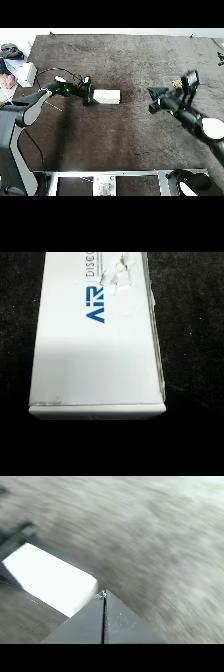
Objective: Fold the box and place the chain.
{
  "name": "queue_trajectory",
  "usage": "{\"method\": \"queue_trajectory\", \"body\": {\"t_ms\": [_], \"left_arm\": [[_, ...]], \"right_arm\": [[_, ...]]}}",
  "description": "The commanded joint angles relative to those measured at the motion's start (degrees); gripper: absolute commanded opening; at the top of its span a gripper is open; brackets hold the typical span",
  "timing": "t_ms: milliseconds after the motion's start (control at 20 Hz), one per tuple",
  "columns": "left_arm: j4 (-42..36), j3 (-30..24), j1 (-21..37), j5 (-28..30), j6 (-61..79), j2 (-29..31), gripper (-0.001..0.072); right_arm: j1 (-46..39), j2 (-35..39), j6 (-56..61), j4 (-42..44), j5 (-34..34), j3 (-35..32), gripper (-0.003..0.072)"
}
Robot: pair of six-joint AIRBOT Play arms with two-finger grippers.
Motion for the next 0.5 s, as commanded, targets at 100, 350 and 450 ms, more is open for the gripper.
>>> {"method": "queue_trajectory", "body": {"t_ms": [100, 350, 450], "left_arm": [[-0.50, 0.02, -0.04, 0.00, 0.02, -0.02, 0.0277], [-1.64, 0.02, -0.04, -0.59, 0.02, -0.02, 0.0276], [-3.43, 0.02, -0.04, -0.57, -0.11, -0.02, 0.0194]], "right_arm": [[0.00, 9.33, 0.07, 0.74, -10.73, -11.28, -0.0013], [0.00, 9.33, 0.04, 0.74, -10.82, -11.30, -0.0013], [0.00, 9.31, 0.04, 0.74, -10.84, -11.30, -0.0013]]}}
